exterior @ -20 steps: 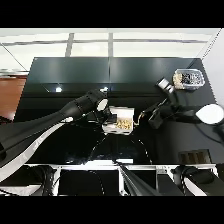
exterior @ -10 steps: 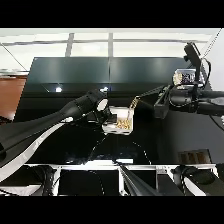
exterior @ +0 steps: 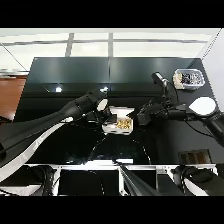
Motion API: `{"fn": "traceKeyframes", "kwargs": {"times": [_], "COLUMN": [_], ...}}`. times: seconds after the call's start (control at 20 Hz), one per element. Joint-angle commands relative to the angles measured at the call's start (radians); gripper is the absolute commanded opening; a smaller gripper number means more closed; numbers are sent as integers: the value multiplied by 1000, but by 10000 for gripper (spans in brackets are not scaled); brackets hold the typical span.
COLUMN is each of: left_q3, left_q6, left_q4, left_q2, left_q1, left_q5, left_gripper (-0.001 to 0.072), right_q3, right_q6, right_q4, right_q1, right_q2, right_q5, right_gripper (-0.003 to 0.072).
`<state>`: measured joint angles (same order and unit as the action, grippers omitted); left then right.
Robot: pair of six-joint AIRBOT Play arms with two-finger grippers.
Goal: Fold the box and place the chain.
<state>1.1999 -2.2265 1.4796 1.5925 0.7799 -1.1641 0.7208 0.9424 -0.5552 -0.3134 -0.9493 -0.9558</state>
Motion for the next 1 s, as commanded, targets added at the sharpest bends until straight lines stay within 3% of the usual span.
{"fn": "traceKeyframes", "kwargs": {"times": [0.0, 0.1, 0.25, 0.35, 0.65, 0.7, 0.75, 0.8, 0.95], "left_q3": [0, 0, 0, 0, 0, 0, 0, 0, -1], "left_q6": [0, 0, 0, 0, -8, -24, -56, -82, -76], "left_q4": [0, 0, 5, 4, 4, 5, 14, 37, 149], "left_q2": [0, 0, 2, 8, 2, -6, -20, -40, -145], "left_q1": [-1, -1, -1, -3, -3, -3, -3, 1, 17], "left_q5": [1, 2, 4, 7, -31, -36, -32, -26, -30], "left_gripper": [27, 27, 27, 27, 42, 204, 418, 505, 506], "right_q3": [14, 39, 40, 39, 39, 39, 39, 39, 39], "right_q6": [31, 79, 168, 167, 167, 167, 167, 167, 167], "right_q4": [-109, -284, -513, -491, -450, -450, -450, -450, -449], "right_q1": [57, 180, 354, 422, 430, 430, 430, 430, 430], "right_q2": [-15, 9, 30, 30, 30, 30, 30, 30, 30], "right_q5": [-76, -183, -218, -213, -136, -135, -134, -135, -152], "right_gripper": [281, 281, 280, 280, 280, 280, 280, 280, 280]}}
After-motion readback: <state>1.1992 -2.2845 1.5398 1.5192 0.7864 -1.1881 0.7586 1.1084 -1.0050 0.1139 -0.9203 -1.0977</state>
